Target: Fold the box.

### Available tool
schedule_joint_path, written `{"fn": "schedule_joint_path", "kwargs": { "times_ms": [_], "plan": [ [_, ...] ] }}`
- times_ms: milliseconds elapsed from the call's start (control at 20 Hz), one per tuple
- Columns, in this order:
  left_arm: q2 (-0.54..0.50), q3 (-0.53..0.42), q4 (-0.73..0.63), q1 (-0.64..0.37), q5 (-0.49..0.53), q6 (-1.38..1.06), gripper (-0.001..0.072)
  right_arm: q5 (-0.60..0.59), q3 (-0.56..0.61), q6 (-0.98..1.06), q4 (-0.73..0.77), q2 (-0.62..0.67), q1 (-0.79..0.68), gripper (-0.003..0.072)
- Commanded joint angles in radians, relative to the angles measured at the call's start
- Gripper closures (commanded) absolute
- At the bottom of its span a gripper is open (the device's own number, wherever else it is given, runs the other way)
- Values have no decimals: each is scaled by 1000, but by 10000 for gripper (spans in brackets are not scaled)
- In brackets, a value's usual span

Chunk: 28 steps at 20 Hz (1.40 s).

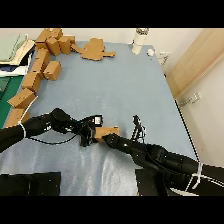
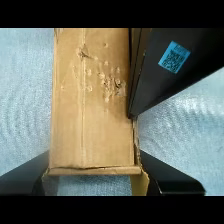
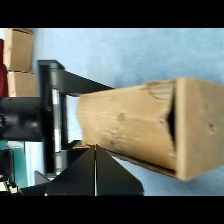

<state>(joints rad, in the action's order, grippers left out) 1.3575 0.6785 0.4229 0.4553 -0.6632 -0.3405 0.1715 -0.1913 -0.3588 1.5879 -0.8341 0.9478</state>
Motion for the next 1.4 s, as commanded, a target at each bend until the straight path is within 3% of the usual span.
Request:
{"fn": "schedule_joint_path", "kwargs": {
  "times_ms": [0,100,300,400,650,950,1050,1350],
  "plan": [
    [1,0,0,0,0,0,243,-66,-25,0,-77,76,0,684],
    [0,0,0,0,0,0,243,-268,-71,0,-176,163,-18,684],
    [0,0,0,0,0,0,243,-937,-264,-102,-393,224,-159,684],
    [1,0,0,0,0,0,243,-1078,-366,-309,-372,173,-286,684],
    [0,0,0,0,0,0,243,-1168,-671,-760,-192,-161,-586,683],
    [0,0,0,0,1,0,243,-1207,-977,-1035,-123,-538,-622,683],
    [0,0,-1,0,0,0,243,-1206,-1022,-1153,-39,-598,-622,682],
    [0,0,-5,0,-1,1,244,-1198,-1027,-1159,25,-615,-623,682]
  ]
}}
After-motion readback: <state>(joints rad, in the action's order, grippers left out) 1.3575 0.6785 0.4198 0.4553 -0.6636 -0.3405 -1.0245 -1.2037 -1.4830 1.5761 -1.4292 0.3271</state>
